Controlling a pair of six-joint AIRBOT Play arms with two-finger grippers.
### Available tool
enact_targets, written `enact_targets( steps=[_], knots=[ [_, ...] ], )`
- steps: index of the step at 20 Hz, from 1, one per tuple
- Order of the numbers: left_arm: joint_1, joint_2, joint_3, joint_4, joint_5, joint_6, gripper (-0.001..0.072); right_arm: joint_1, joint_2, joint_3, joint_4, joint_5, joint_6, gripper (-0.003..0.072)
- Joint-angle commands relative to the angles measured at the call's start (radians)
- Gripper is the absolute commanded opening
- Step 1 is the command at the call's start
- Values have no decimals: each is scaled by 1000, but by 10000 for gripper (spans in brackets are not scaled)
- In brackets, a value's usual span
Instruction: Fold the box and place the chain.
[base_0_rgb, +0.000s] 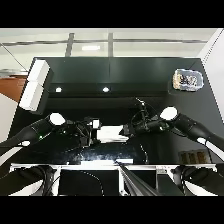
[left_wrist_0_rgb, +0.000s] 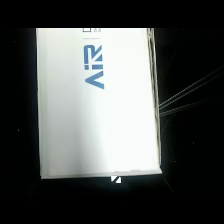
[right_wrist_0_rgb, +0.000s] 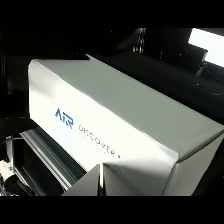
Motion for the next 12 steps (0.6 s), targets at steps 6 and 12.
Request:
enact_targets(
  steps=[6, 12],
  knots=[
    [0, 1, 0, 0, 5, -1, 499, -118, 182, 179, -12, 135, -19, 48],
    [2, 80, 0, 65, 3, -94, 716, -324, 217, 199, -50, 210, -19, 48]
  ],
)
